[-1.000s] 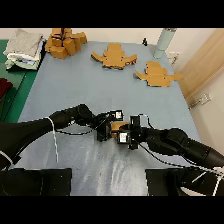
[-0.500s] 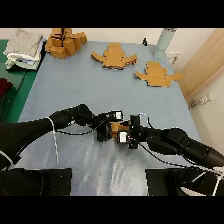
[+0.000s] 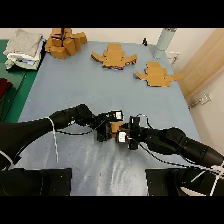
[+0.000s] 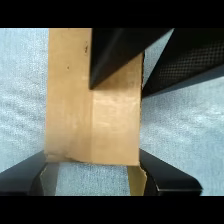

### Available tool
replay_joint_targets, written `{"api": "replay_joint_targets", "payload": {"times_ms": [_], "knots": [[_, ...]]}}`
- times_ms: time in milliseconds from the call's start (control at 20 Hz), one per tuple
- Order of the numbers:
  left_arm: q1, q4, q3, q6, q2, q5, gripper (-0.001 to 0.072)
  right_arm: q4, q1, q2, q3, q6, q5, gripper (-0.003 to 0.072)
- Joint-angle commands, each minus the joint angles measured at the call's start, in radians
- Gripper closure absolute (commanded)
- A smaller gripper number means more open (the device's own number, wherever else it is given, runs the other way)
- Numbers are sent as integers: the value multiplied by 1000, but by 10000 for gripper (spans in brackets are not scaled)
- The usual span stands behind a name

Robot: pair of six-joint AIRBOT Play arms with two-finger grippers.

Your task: Fold the box.

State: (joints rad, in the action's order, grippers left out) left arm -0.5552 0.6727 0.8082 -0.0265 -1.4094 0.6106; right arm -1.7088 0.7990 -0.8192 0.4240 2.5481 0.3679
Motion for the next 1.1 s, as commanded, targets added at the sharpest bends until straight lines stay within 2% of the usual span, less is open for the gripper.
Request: {"api": "replay_joint_targets", "payload": {"times_ms": [0, 200, 250, 600, 650, 700, 750, 1050], "knots": [[0, 0, 1, 0, -1, -1, 188, 0, 0, -4, 1, -5, 11, 464], [0, 0, 1, 0, 0, -1, 188, 0, 0, -2, 1, -5, 11, 482], [0, 0, 1, 0, -1, -1, 188, 0, 0, -2, 1, -5, 11, 556], [0, 0, 1, 0, 0, 0, 188, 0, 0, -2, 1, -5, 18, 555], [0, 0, 1, 0, 0, 0, 188, 0, 0, -2, 1, -5, 19, 535], [0, 0, 1, 0, 0, -1, 188, 0, 0, -2, 1, -5, 18, 425], [0, 0, 1, 0, 0, -1, 188, 0, 0, -2, 1, -5, 19, 358], [0, 0, 1, 0, -1, -1, 188, 0, 1, 7, 1, -5, 18, 351]]}}
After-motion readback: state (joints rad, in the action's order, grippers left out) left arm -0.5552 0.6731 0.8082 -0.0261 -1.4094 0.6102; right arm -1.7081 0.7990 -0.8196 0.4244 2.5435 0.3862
